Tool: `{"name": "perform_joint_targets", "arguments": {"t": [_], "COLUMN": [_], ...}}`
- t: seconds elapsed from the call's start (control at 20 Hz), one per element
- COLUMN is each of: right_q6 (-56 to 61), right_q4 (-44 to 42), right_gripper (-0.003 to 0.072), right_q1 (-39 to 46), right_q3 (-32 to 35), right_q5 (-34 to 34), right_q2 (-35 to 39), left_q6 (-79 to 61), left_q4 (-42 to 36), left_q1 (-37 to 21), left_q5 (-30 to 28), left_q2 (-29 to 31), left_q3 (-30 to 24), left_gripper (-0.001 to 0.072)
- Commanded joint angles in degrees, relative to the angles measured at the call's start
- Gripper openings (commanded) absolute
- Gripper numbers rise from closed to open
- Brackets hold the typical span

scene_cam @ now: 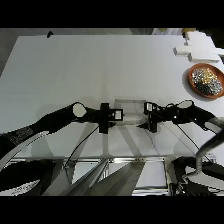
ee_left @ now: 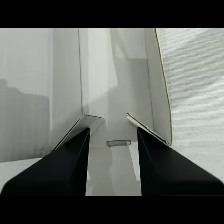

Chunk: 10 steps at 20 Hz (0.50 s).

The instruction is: Fold the box and place the chain.

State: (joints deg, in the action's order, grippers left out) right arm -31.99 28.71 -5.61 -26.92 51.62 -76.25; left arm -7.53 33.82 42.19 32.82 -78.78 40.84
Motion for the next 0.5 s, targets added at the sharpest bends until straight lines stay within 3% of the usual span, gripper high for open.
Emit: {"name": "perform_joint_targets", "arguments": {"t": [0.0, 0.2, 0.25, 0.3, 0.45], "right_q6": [0.0, 0.0, 0.0, 0.0, 0.0], "right_q4": [0.0, 0.0, -0.1, -0.1, -0.1], "right_gripper": [0.0412, 0.0412, 0.0412, 0.0412, 0.0412], "right_q1": [0.0, 0.0, 0.0, 0.0, 0.0], "right_q3": [0.0, 0.0, 0.0, 0.0, 0.0], "right_q5": [0.0, 0.0, 0.0, 0.0, 0.0], "right_q2": [0.0, 0.0, 0.0, 0.0, 0.0], "left_q6": [0.8, 19.3, 25.7, 32.7, 54.5], "left_q4": [1.0, 9.6, 12.6, 15.2, 24.0], "left_q1": [0.0, -1.7, -2.4, -3.4, -6.5], "left_q5": [0.0, 1.6, 3.4, 5.5, 11.4], "left_q2": [0.5, 4.9, 6.9, 9.2, 16.4], "left_q3": [0.0, 0.0, 0.0, 0.0, 0.0], "left_gripper": [0.0332, 0.013, 0.0121, 0.0025, 0.0005]}}
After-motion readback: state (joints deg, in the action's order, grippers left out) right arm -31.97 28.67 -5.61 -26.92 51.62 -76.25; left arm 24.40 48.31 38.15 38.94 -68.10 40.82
